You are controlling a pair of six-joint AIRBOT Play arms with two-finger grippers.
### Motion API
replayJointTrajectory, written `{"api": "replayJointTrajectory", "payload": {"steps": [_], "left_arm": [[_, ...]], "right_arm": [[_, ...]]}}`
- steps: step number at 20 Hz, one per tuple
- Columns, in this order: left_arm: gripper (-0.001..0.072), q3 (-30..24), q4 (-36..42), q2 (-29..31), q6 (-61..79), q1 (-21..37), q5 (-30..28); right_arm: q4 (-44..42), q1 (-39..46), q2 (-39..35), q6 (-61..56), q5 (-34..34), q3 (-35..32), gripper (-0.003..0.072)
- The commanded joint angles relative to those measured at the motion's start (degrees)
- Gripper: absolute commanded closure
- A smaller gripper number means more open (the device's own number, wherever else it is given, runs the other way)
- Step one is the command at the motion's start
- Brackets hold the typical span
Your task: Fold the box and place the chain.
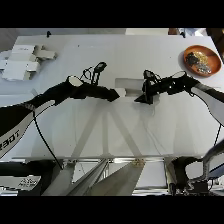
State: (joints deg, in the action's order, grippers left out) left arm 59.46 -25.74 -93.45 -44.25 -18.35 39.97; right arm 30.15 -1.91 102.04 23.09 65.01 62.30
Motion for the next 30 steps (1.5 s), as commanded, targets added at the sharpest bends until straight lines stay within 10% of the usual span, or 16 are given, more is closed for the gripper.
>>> {"api": "replayJointTrajectory", "payload": {"steps": [1, 30], "left_arm": [[0.0269, 0.02, -2.34, -0.04, -1.11, -1.42, -4.90], [0.0335, 0.17, -3.50, -0.28, -11.06, -0.33, -4.59]], "right_arm": [[-0.07, -0.04, 0.00, -0.15, 0.09, 0.02, 0.0237], [-0.07, -0.04, -0.02, -0.15, 0.11, 0.02, 0.0237]]}}
